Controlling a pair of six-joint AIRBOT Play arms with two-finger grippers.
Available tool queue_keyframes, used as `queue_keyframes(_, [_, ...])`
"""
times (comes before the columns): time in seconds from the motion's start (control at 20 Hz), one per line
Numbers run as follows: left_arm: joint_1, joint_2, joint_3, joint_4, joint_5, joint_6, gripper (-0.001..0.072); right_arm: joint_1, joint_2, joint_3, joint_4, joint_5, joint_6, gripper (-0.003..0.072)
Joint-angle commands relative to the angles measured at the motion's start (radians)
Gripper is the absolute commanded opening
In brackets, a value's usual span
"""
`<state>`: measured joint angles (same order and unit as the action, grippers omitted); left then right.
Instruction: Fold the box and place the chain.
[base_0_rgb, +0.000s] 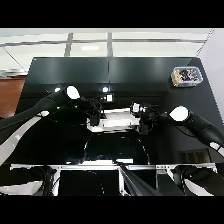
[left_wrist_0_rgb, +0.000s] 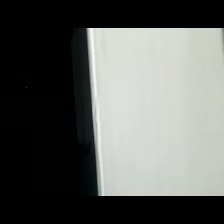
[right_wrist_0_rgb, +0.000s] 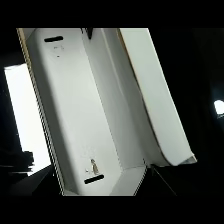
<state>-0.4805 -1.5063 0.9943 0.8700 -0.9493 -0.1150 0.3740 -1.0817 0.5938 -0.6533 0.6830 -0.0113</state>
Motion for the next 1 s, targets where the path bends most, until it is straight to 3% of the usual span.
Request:
queue_keyframes(0.0, [0.000,0.000,0.001,0.000,-0.005,0.003,0.0027,-0.045,-0.011,0.005,0.042,0.009,-0.031,0.0694])
queue_keyframes(0.6, [0.000,0.004,0.002,0.000,-0.021,0.003,0.0027,-0.054,-0.175,-0.002,0.146,0.094,-0.357,0.0694])
queue_keyframes(0.95, [0.000,0.004,0.002,0.000,-0.024,0.003,0.0027,-0.054,-0.236,0.015,0.149,0.094,-0.390,0.0693])
